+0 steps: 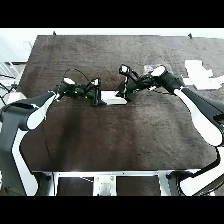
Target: Fold the box and place the chain.
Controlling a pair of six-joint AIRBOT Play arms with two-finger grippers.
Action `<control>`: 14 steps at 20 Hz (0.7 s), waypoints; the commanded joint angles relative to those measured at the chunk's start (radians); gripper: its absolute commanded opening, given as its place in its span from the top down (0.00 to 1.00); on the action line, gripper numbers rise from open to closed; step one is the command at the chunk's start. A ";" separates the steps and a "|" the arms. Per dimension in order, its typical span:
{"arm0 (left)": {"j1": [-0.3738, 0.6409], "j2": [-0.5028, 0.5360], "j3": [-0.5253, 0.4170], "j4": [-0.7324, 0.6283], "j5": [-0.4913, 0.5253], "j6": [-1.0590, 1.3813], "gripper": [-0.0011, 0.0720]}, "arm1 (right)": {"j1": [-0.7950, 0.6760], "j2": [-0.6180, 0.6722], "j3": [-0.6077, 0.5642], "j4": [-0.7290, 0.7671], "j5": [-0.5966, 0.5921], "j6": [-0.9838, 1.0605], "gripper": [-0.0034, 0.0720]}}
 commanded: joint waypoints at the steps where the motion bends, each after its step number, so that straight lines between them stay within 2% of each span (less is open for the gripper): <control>1: 0.001 0.000 0.000 0.000 0.000 0.000 0.41 | 0.004 0.000 -0.015 0.002 0.002 -0.006 0.56; 14: 0.001 0.000 0.000 0.000 0.000 0.000 0.41 | 0.007 0.001 0.024 0.008 -0.032 -0.029 0.58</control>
